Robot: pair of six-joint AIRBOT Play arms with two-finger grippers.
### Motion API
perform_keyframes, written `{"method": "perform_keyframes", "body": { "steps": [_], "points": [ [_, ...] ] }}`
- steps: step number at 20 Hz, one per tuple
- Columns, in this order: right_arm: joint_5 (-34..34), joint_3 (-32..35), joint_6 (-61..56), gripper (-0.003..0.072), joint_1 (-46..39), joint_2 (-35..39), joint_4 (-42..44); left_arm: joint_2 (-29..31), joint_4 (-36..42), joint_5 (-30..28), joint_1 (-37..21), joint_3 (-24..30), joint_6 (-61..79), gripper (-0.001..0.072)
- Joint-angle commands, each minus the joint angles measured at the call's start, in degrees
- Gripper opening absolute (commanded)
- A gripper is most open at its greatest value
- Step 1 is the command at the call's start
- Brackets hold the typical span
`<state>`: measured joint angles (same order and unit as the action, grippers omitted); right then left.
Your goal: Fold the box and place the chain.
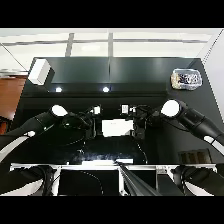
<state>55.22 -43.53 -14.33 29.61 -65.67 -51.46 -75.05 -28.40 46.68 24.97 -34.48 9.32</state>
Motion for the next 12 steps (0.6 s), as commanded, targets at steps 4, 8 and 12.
{"method": "perform_keyframes", "body": {
  "steps": [4,8,12],
  "points": [
    [-5.0,-0.2,-1.5,0.0691,0.9,0.0,-3.2,0.0,0.0,0.0,0.0,0.0,0.1,0.0446],
    [-4.1,-1.3,-1.7,0.0524,0.9,0.1,-2.4,0.0,0.0,0.0,0.0,0.0,0.1,0.0445],
    [-3.8,-2.8,-2.0,0.0519,0.9,0.2,-2.1,0.0,0.0,0.0,0.0,0.0,0.1,0.0446]
  ]
}}
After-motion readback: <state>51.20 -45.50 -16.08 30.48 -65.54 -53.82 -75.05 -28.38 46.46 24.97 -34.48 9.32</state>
